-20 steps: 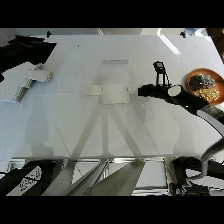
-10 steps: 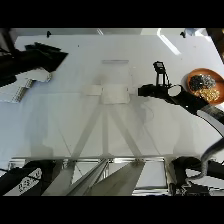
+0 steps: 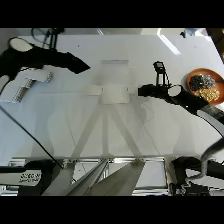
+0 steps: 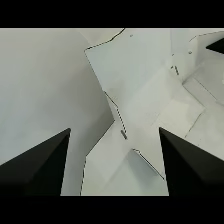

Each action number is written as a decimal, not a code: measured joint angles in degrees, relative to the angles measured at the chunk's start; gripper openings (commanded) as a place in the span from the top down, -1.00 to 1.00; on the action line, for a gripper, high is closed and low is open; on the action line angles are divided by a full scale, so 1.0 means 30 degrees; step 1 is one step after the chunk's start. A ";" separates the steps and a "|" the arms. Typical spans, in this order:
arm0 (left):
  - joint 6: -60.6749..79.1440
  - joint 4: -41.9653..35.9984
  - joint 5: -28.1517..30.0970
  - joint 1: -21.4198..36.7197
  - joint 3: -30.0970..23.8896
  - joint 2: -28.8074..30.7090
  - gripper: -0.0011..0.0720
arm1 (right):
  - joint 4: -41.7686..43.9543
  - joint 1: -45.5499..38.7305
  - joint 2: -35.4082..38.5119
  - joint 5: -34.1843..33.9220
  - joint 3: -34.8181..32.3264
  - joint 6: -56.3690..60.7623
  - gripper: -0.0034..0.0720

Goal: Fold the box and place the chain.

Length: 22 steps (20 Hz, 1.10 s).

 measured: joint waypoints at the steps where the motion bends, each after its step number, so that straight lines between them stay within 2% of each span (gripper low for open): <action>1: -0.0386 0.0197 -0.0146 -0.0262 0.0663 -0.0838 -0.78 | 0.0000 0.0000 0.0007 0.0000 0.0000 0.0000 0.87; 5: -0.1341 0.0452 -0.0568 -0.1311 0.2754 -0.3774 -0.78 | 0.0000 0.0000 0.0000 0.0000 0.0000 0.0000 0.87; 9: -0.2062 0.0423 0.0226 -0.2178 0.3657 -0.5486 -0.78 | 0.0000 0.0000 0.0007 0.0000 0.0000 0.0000 0.87; 17: -0.2237 0.0692 0.3082 -0.3468 0.3993 -0.6229 -0.75 | 0.0007 0.0000 0.0007 0.0000 0.0000 0.0000 0.87; 20: -0.1770 0.0845 0.2754 -0.3650 0.4000 -0.6266 -0.74 | 0.0000 0.0000 0.0000 0.0000 0.0000 0.0000 0.87; 22: -0.0998 0.0889 0.1617 -0.3716 0.4000 -0.6273 -0.71 | 0.0000 0.0000 0.0007 0.0000 0.0000 0.0000 0.87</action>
